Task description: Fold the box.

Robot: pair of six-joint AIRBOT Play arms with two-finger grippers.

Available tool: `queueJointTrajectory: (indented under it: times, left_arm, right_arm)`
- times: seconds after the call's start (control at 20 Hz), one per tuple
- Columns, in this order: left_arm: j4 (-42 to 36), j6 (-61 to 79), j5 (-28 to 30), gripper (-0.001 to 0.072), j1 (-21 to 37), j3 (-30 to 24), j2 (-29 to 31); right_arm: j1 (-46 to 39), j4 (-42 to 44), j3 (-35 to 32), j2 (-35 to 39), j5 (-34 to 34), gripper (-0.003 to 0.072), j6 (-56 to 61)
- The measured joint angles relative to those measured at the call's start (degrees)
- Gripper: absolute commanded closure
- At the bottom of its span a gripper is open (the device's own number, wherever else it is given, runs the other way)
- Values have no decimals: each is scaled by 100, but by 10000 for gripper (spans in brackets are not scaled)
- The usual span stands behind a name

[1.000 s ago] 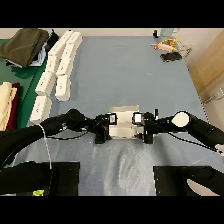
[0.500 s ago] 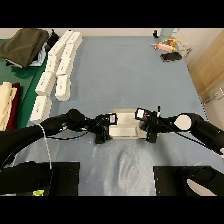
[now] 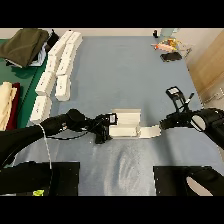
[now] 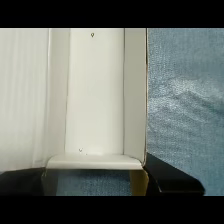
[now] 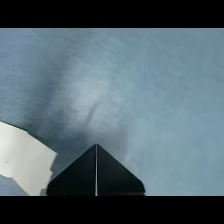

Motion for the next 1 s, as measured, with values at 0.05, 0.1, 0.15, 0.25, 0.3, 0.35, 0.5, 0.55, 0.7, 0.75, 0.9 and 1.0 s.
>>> queueJointTrajectory:
  times: [0.05, 0.1, 0.15, 0.25, 0.3, 0.35, 0.5, 0.55, 0.7, 0.75, 0.9, 1.0]
  left_arm:
    - [0, 0, -2, 270, 0, 0, -2]
    - [0, 0, -2, 271, 0, 0, -2]
    - [0, -2, -2, 270, 0, 0, -2]
    - [0, -2, -2, 271, 0, 0, 0]
    - [0, -7, -2, 271, 0, 0, -2]
    - [0, -7, -4, 271, 0, 0, -2]
    - [0, -7, -4, 271, 0, 0, -2]
    - [0, -7, -4, 271, 0, 0, -2]
    - [0, -7, -4, 270, 0, 0, -2]
    - [0, -7, -4, 271, 0, 0, 0]
    - [0, -7, -4, 270, 0, 0, -2]
    - [0, -4, -4, 271, 0, 0, -2]
  right_arm:
    - [-232, 125, 4, -111, 184, 682, 332]
    - [-398, 339, 9, -243, 323, 681, 501]
    - [-535, 643, 9, -402, 452, 681, 573]
    - [-699, 1307, 11, -728, 597, 682, 490]
    - [-750, 1665, 11, -879, 645, 681, 332]
    - [-780, 2048, 13, -1010, 680, 681, 140]
    - [-844, 3117, 15, -1263, 730, 681, -479]
    - [-852, 3405, 17, -1305, 782, 680, -660]
    - [-876, 3958, 26, -1373, 866, 680, -1078]
    - [-876, 4089, 24, -1386, 918, 680, -1191]
    - [-879, 4363, 26, -1384, 999, 558, -1427]
    - [-879, 4439, 55, -1360, 1005, 501, -1521]
